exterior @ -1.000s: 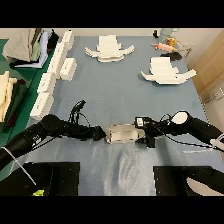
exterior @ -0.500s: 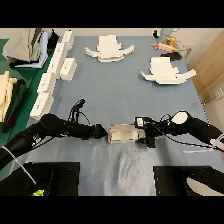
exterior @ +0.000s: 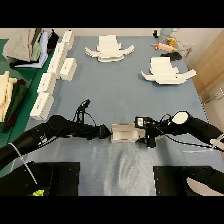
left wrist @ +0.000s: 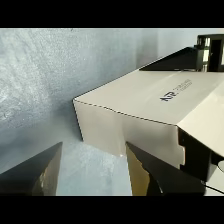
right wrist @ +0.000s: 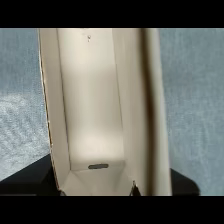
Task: Fold the box.
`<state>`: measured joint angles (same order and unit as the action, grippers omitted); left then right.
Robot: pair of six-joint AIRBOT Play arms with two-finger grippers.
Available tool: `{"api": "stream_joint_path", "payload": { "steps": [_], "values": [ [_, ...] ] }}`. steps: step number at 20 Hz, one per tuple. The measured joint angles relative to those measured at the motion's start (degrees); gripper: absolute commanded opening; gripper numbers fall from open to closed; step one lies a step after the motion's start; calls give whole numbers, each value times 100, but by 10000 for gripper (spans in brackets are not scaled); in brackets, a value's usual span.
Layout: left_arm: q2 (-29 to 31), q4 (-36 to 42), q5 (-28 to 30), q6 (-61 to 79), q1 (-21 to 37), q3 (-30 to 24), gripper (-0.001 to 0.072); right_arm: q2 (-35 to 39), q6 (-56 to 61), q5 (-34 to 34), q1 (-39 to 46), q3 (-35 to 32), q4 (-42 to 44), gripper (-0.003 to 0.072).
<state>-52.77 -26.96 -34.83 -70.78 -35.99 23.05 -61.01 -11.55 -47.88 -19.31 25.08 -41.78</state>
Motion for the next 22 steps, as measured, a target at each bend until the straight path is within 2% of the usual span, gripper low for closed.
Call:
{"api": "stream_joint_path", "payload": {
  "steps": [4, 8, 13, 17, 22],
  "values": [
    [-61, -72, 70, -92, 37, 17, 589, 0, -2, 0, 0, 0, 4, 406],
    [-20, -564, -201, -461, 402, 17, 589, -2, -4, -17, -11, 0, 57, 406],
    [498, -828, -522, -634, 734, 28, 601, -2, -4, -13, -11, 0, 33, 406],
    [769, -769, -726, -584, 787, 28, 601, -2, -4, -11, -11, 0, 22, 407],
    [658, -570, -800, -393, 699, 28, 602, -2, -4, -9, -11, 0, 22, 406]
  ]
}}
